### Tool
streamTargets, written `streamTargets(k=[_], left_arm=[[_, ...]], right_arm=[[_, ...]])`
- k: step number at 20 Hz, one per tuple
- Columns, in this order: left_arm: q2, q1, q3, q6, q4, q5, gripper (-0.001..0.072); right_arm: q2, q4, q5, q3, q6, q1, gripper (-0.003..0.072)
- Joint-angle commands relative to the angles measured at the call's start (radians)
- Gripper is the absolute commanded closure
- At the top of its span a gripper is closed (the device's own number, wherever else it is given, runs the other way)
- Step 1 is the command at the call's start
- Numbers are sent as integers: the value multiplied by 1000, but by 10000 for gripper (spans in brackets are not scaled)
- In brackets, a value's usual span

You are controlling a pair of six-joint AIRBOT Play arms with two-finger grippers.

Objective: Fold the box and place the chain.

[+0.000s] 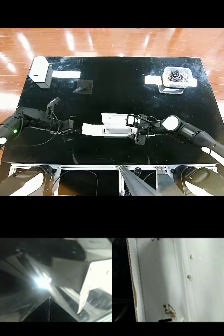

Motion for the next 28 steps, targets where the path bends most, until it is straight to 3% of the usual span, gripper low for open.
streamTargets(k=[1, 10, 17, 21, 22, 24, 25, 28], left_arm=[[-68, -36, 0, 14, -88, -43, 687], [-127, -224, 0, 47, -180, -155, 687], [-126, -248, 33, 65, -212, -153, 687], [-126, -248, 92, 65, -212, -95, 684], [-126, -248, 104, 65, -212, -73, 674], [-126, -248, 115, 66, -212, -40, 466], [-126, -248, 115, 66, -212, -30, 427], [-126, -248, 115, 76, -212, -1, 427]], right_arm=[[0, 0, 0, 1, 0, 0, 134], [0, 0, -1, 1, 0, 0, 134], [0, 0, -1, 1, 0, 0, 134], [0, 0, -1, 1, 0, 0, 134], [0, 0, -1, 1, 0, 0, 134], [0, 0, -1, 1, 0, 0, 134], [0, 0, -1, 1, 0, 0, 134], [0, 0, -1, 1, 0, 0, 134]])
